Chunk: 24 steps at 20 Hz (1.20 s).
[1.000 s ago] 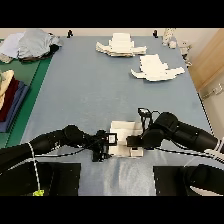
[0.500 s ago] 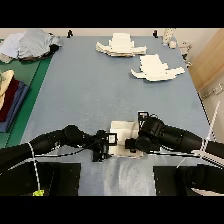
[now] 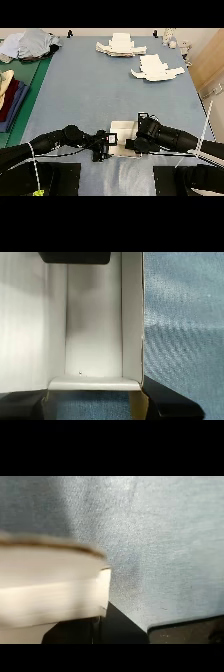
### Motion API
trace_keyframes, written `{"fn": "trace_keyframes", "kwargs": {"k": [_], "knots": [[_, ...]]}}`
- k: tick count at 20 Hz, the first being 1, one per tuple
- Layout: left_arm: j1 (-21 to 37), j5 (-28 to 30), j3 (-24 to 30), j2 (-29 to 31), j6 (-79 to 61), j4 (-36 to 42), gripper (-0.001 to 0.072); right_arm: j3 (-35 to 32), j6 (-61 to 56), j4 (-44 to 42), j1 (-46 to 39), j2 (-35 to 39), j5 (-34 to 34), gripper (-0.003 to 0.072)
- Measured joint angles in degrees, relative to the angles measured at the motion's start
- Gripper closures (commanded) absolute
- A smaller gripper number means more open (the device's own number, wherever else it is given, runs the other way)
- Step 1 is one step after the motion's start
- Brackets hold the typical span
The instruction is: Fold the box.
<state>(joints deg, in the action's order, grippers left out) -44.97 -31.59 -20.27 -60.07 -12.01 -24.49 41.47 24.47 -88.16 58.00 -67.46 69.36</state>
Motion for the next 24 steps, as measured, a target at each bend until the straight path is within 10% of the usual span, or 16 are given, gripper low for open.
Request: {"fn": "trace_keyframes", "kwargs": {"k": [2, 3, 6, 7, 9, 11, 12, 14, 24], "knots": [[0.0, -0.02, 0.0, 0.0, 0.02, 0.04, 0.0236, -0.04, -0.02, 0.11, 0.0, -0.07, -0.09, 0.0269], [0.0, -0.02, 0.0, 0.0, 0.22, 0.13, 0.0236, -0.04, 0.09, 0.22, -0.02, -0.13, 0.11, 0.0191], [0.02, -0.02, 0.0, 0.0, 0.13, 0.09, 0.0236, -0.04, 0.9, 0.07, 0.0, -0.09, -0.2, 0.0192], [0.02, -0.02, 0.0, 0.0, 0.11, 0.09, 0.0236, -0.04, 0.98, 0.07, -0.02, -0.09, -0.2, 0.0259], [0.0, -0.02, 0.0, 0.0, 0.04, 0.07, 0.0236, -0.02, 1.27, -0.17, 0.0, -0.09, -0.79, 0.0682], [0.02, 0.0, 0.0, 0.0, 0.02, -0.02, 0.0236, 0.02, 1.51, -0.07, -0.11, -0.04, -0.55, 0.0682], [0.0, 0.0, 0.0, 0.0, 0.0, -0.02, 0.0236, 0.0, 1.49, -0.04, -0.04, -0.09, -0.5, 0.0642], [0.02, 0.0, 0.0, 0.0, 0.0, 0.02, 0.0236, -0.04, 1.49, -0.04, -0.02, -0.11, -0.31, 0.0123], [0.0, -0.02, 0.0, 0.0, 0.0, 0.02, 0.0237, 6.95, 6.14, -0.79, -0.13, 2.16, 7.39, 0.0112]]}}
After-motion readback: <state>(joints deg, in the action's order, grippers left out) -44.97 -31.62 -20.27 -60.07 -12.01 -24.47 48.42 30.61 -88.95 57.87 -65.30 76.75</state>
